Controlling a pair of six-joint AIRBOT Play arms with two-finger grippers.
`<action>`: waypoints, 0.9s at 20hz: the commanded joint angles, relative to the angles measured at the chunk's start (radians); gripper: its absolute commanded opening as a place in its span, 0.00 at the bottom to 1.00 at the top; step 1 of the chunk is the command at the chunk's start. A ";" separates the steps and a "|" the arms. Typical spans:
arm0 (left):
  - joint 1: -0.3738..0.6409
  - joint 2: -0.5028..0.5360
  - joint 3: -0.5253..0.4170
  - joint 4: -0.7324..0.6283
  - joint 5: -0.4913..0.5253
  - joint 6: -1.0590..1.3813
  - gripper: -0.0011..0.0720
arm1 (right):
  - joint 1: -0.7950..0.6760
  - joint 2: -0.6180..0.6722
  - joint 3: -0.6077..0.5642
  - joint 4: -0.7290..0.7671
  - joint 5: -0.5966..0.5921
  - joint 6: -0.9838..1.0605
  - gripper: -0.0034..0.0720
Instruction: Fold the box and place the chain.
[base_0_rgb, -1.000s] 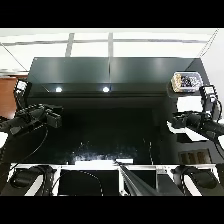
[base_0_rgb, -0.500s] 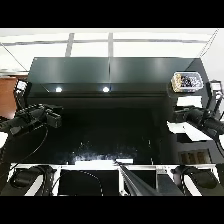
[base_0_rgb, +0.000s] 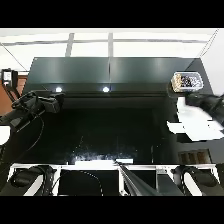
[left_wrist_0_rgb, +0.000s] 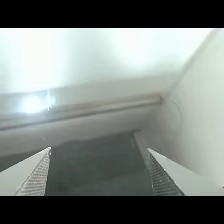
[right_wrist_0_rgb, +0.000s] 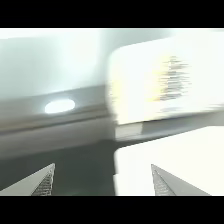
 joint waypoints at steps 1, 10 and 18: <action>-0.001 -0.048 0.001 -0.011 0.061 -0.001 0.98 | -0.376 -0.277 0.281 -0.172 0.185 0.150 1.00; -0.001 -0.071 0.001 -0.006 0.056 0.005 0.98 | -0.912 -0.805 0.734 0.068 0.737 -0.284 1.00; -0.001 -0.071 0.001 -0.008 0.057 0.003 0.98 | -0.982 -1.200 0.898 0.599 1.050 -0.579 1.00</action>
